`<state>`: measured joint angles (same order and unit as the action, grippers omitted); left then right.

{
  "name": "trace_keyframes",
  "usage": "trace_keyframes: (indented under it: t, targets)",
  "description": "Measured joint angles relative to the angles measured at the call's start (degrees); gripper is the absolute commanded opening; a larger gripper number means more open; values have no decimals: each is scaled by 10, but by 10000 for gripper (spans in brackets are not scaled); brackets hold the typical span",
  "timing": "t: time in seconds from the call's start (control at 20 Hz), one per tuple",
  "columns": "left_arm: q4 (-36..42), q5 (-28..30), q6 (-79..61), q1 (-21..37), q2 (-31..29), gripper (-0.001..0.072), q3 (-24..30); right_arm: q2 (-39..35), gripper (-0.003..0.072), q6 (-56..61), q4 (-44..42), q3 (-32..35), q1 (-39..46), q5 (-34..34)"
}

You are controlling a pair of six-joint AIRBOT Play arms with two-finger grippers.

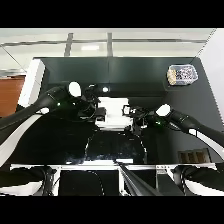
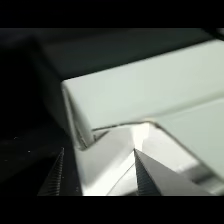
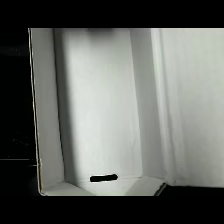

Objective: Fold the box and place the chain.

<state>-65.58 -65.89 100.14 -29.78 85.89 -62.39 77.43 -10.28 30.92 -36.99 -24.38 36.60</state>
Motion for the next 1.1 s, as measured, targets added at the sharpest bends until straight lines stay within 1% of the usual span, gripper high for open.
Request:
trace_keyframes:
  t: [0.1,0.3,0.55,0.65,0.95,1.0,1.05,1.1]
  targets:
    - [-53,18,51,-23,3,500,-4,0,403,0,0,0,0,0]
    - [-120,28,119,-53,13,500,-19,0,403,0,0,0,0,0]
    - [-164,-11,164,-73,43,494,-53,0,403,0,0,0,0,0]
    - [-170,-23,177,-77,50,370,-60,0,404,0,0,0,0,0]
    - [-162,-34,198,-83,56,366,-66,0,403,0,0,0,0,0]
    - [-162,-33,203,-85,57,333,-66,0,403,0,0,0,0,0]
    - [-163,-32,209,-88,57,156,-66,0,403,0,0,0,0,0]
    - [-166,-30,215,-90,57,135,-66,0,403,0,0,0,0,0]
